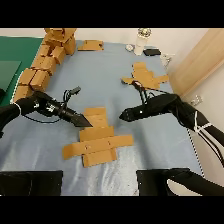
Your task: Fold the box.
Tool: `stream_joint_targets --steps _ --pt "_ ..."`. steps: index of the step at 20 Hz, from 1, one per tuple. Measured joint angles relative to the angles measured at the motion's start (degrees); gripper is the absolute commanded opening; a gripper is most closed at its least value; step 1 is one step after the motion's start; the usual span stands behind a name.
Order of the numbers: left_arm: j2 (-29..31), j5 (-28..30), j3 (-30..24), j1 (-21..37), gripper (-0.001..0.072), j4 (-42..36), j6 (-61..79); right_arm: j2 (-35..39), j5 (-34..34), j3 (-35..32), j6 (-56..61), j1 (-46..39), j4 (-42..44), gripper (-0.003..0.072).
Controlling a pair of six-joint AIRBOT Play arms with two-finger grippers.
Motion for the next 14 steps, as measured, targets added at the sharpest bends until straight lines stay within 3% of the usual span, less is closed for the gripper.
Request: stream_joint_targets --steps 5,9,14 --pt "5.51 12.28 0.46 -8.76 0.0011 -1.49 7.89 0.94 -5.29 3.76 5.46 1.18 -0.57 0.0003" --pt "9.11 18.34 -0.33 -13.73 0.0011 -2.69 15.19 1.27 -6.43 4.26 15.13 4.07 -8.33 0.0003" --pt "13.27 25.31 -4.96 -17.92 0.0011 -3.80 26.03 2.78 -6.91 4.26 26.10 7.30 -18.18 0.0003"
